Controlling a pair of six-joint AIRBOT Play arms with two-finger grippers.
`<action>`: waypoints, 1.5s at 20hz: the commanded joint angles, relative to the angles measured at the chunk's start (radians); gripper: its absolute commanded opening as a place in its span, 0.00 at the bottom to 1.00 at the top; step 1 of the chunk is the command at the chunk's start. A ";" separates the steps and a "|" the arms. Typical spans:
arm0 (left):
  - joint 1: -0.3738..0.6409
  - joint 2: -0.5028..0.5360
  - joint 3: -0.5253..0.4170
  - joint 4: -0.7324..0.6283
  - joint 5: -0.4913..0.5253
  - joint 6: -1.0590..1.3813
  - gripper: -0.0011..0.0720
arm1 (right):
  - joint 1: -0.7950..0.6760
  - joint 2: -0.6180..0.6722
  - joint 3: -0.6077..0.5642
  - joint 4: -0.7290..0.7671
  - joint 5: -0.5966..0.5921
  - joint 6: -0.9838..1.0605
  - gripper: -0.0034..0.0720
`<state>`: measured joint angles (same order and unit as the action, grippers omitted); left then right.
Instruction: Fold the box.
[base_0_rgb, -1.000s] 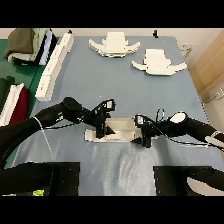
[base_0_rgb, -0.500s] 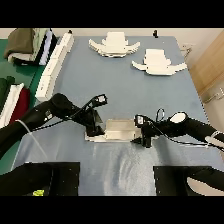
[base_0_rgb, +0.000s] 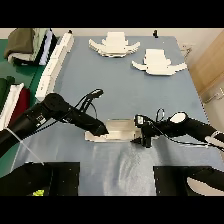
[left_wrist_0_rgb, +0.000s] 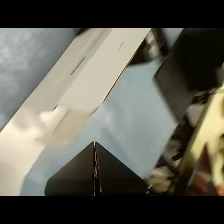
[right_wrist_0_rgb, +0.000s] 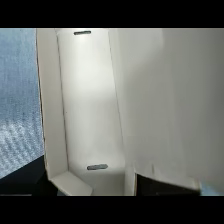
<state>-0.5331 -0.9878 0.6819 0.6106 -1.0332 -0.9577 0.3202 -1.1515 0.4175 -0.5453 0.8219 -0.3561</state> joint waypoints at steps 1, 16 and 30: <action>-0.064 -0.071 0.031 -0.174 0.169 -0.134 0.04 | -0.001 0.000 0.000 0.000 0.000 0.000 0.76; -0.066 -0.365 0.092 -0.266 0.271 -0.301 0.04 | -0.001 0.000 0.000 0.000 0.000 0.000 0.76; -0.065 -0.414 0.117 -0.266 0.256 -0.298 0.04 | -0.001 0.000 0.000 0.000 0.000 0.000 0.76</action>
<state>-0.5983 -1.4006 0.7841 0.3470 -0.7723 -1.2736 0.3199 -1.1519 0.4171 -0.5465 0.8219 -0.3553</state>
